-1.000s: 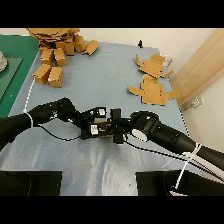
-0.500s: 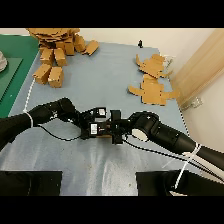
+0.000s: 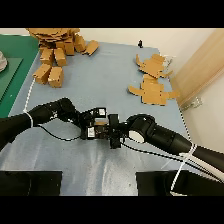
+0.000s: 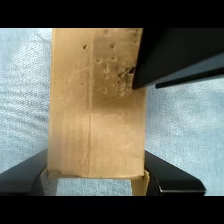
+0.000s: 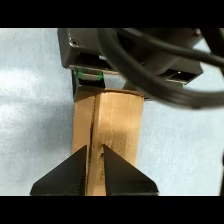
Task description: Fold the box.
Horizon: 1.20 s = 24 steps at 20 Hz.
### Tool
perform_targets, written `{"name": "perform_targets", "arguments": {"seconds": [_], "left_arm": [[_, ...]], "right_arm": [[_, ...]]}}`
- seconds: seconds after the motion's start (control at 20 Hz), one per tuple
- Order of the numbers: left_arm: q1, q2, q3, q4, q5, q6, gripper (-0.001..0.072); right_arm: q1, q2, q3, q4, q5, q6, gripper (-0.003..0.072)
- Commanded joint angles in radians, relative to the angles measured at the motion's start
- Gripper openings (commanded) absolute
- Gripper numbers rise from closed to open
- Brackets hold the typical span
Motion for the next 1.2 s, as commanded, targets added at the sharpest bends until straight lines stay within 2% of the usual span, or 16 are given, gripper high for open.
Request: {"name": "perform_targets", "arguments": {"seconds": [0.0,0.05,0.25,0.3,0.35,0.4,0.5,0.65,0.85,0.95,1.05,1.15], "left_arm": [[0.001,0.001,0.000,-0.001,0.000,-0.001,0.0480],[0.001,0.001,0.000,-0.001,0.000,-0.001,0.0480],[0.001,0.001,0.000,0.000,0.000,-0.001,0.0480],[0.001,0.001,0.000,0.000,0.000,-0.001,0.0480],[0.001,0.001,0.000,-0.001,0.000,-0.001,0.0480],[0.001,0.001,0.000,-0.001,0.000,-0.001,0.0480],[0.001,0.001,0.000,-0.001,0.000,-0.001,0.0480],[0.001,0.001,0.000,-0.001,0.002,-0.001,0.0480],[0.001,0.001,0.000,0.000,0.002,-0.002,0.0480],[0.001,0.001,0.000,0.000,0.002,-0.002,0.0480],[0.001,0.001,0.000,0.000,0.002,-0.002,0.0480],[0.001,0.001,0.000,0.000,0.002,-0.002,0.0480]], "right_arm": [[0.005,0.000,0.000,0.008,0.005,0.009,0.0248],[0.005,0.006,0.000,0.004,0.005,0.010,0.0305],[0.005,0.087,0.001,-0.010,0.024,0.103,0.0303],[0.005,0.114,0.001,-0.039,0.052,0.157,0.0282],[0.004,0.142,0.001,-0.073,0.085,0.269,0.0096],[0.002,0.171,-0.002,-0.106,0.101,0.481,0.0003],[-0.032,0.218,-0.024,-0.088,0.116,0.824,0.0001],[-0.080,0.301,-0.134,-0.015,0.054,1.125,0.0001],[-0.096,0.351,-0.267,0.255,-0.150,1.246,-0.0001],[-0.133,0.370,-0.332,0.311,-0.229,1.277,-0.0002],[-0.249,0.410,-0.361,0.298,-0.253,1.286,-0.0003],[-0.456,0.449,-0.360,0.296,-0.254,1.272,-0.0002]]}}
